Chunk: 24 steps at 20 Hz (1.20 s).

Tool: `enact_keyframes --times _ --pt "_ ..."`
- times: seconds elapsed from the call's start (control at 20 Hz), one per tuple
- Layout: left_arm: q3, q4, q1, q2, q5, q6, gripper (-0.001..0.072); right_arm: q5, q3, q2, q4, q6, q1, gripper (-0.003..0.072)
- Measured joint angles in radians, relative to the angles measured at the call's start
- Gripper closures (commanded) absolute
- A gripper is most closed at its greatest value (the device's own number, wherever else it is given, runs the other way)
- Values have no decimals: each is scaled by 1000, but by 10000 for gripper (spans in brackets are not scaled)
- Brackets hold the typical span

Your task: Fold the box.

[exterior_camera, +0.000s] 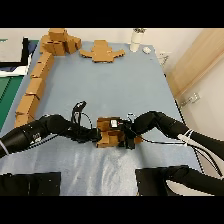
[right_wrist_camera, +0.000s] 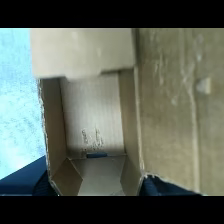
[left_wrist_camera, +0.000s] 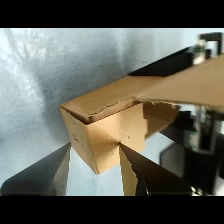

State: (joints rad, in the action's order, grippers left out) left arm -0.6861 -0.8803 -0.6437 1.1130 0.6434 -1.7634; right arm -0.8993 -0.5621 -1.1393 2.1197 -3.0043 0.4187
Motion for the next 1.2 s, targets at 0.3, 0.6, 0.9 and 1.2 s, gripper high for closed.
enact_keyframes --times 0.3,0.6,0.9,1.2 --pt "-145 -279 -117 98 68 -382 246 0 0 0 0 0 0 95" --pt "-253 -483 -201 179 190 -655 247 0 0 0 0 0 0 95" --pt "-379 -604 -261 293 319 -833 248 0 0 0 0 0 0 95" --pt "-415 -637 -272 331 367 -908 548 0 0 0 0 0 0 95"
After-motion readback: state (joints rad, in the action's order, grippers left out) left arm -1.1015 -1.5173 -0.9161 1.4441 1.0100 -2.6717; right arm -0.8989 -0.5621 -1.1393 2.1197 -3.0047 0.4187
